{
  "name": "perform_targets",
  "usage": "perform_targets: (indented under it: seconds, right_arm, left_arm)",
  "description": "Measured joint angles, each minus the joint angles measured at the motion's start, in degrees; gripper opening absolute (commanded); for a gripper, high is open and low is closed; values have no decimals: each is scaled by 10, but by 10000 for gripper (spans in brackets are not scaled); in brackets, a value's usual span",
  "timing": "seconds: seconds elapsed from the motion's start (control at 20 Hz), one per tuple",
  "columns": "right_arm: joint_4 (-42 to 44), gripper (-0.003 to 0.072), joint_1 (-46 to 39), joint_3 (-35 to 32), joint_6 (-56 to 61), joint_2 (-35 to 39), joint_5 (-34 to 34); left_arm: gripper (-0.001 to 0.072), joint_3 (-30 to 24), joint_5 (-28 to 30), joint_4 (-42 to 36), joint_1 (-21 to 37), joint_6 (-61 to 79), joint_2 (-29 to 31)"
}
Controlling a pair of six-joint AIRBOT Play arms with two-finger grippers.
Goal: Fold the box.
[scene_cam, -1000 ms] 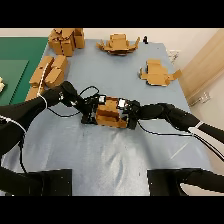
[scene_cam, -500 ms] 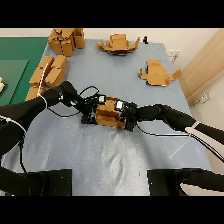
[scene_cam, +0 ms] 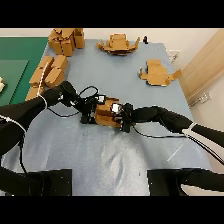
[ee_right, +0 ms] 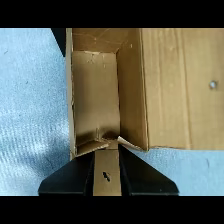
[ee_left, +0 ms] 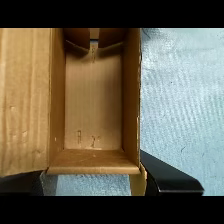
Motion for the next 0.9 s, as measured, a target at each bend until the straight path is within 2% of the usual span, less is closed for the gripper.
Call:
perform_targets:
  seconds: [0.55,0.6,0.65,0.7,0.8,0.85,0.9]
  right_arm:
    - [24,240,7,0,-5,-18,31]
    - [26,274,7,1,-5,-19,31]
    - [30,366,7,1,-5,-20,31]
    - [31,418,8,1,-5,-21,30]
    - [34,430,8,1,-5,-21,29]
    - [34,500,8,1,-5,-22,29]
    - [35,531,8,1,-5,-22,28]
  left_arm:
    - [166,0,-1,-1,0,0,0]
    - [166,0,-1,-1,0,0,0]
    - [166,0,-1,-1,0,0,0]
    - [166,0,-1,-1,0,0,0]
    - [166,0,-1,-2,0,0,0]
    - [166,0,-1,-2,0,0,0]
    - [166,0,-1,-2,0,0,0]
